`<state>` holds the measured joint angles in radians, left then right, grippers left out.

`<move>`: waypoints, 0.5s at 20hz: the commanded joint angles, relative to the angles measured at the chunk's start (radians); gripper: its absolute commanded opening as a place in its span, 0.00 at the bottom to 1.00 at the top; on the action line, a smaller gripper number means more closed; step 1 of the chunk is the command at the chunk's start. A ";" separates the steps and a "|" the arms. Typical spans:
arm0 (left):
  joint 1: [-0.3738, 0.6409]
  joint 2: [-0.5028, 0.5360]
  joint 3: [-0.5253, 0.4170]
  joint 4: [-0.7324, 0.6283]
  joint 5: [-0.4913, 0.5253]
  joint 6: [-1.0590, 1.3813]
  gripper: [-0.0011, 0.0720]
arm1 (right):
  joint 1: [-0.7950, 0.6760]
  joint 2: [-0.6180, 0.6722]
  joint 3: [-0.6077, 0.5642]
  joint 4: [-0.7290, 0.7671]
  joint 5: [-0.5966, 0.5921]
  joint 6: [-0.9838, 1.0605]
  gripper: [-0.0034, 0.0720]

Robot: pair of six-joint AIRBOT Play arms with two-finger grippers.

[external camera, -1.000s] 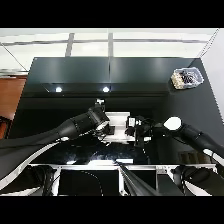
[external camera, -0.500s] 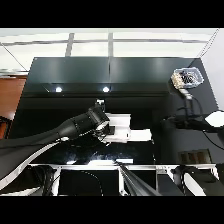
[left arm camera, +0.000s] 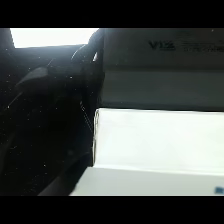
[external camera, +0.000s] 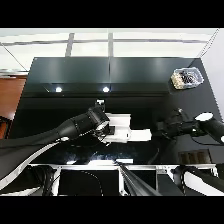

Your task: Fold the box and place the chain.

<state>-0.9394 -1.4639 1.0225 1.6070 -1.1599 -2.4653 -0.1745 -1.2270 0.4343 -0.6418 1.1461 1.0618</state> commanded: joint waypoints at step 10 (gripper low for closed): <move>0.000 0.000 0.000 0.001 -0.001 0.000 0.05 | 0.196 -0.108 0.158 0.169 0.161 -0.181 0.87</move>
<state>-0.9394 -1.4639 1.0225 1.6073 -1.1606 -2.4653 0.0074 -1.3308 0.5472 -0.4843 1.2396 0.8921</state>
